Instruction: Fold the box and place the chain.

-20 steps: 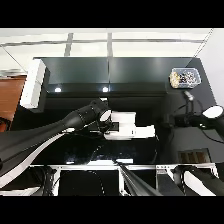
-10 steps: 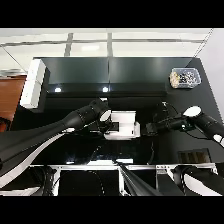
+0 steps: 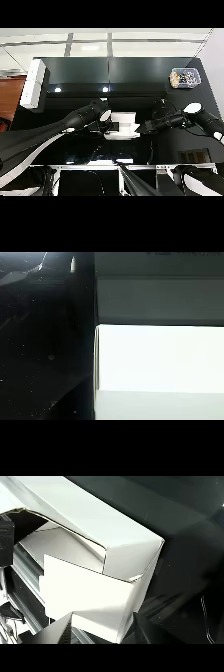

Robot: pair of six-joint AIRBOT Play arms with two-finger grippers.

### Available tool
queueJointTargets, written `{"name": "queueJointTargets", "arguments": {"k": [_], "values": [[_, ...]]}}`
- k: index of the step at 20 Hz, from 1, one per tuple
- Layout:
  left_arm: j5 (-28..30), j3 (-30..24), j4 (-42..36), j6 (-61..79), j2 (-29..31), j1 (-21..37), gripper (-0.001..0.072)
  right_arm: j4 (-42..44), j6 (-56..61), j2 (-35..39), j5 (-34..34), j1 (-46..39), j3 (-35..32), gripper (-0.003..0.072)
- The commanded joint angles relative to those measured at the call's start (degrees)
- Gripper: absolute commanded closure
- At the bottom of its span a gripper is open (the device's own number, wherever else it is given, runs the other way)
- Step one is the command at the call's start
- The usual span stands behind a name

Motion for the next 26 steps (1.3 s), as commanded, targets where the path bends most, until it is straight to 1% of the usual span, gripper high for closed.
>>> {"name": "queueJointTargets", "arguments": {"k": [1,5,7,8,9,11,17,18,19,22,26], "values": [[-0.02,0.02,0.02,0.00,0.00,0.00,0.0681,-0.70,3.26,-0.02,-1.81,2.56,0.96,0.0269],[-0.02,0.02,0.02,0.00,0.00,0.00,0.0681,-10.19,16.04,-0.02,-8.07,10.03,5.05,0.0269],[0.00,0.02,0.02,0.00,0.00,0.00,0.0681,-11.96,20.98,-0.02,-10.69,13.27,6.54,0.0269],[-0.02,0.02,0.02,0.00,0.00,0.00,0.0681,-12.94,23.50,-0.02,-11.74,14.69,7.13,0.0293],[0.00,0.02,0.04,0.00,0.00,0.00,0.0681,-14.69,26.32,-0.02,-12.61,16.06,7.74,0.0359],[0.02,0.02,0.07,0.00,0.00,0.00,0.0681,-18.84,31.82,-0.02,-13.42,18.45,8.92,0.0359],[0.04,0.02,0.07,0.00,0.00,0.00,0.0681,-29.94,44.65,-0.50,-14.19,25.14,11.58,0.0389],[0.07,0.02,0.09,0.00,0.00,0.00,0.0681,-32.26,46.49,-1.01,-13.90,26.69,12.39,0.0439],[0.04,0.02,0.07,0.00,0.00,0.00,0.0681,-34.75,48.81,-1.53,-13.70,28.06,13.18,0.0448],[0.22,0.02,0.11,0.00,0.00,0.00,0.0681,-43.78,58.21,-3.50,-9.55,31.15,15.87,0.0448],[0.55,0.02,0.11,0.00,0.00,0.02,0.0681,-45.42,63.54,-5.88,-7.21,33.51,18.16,0.0448]]}}
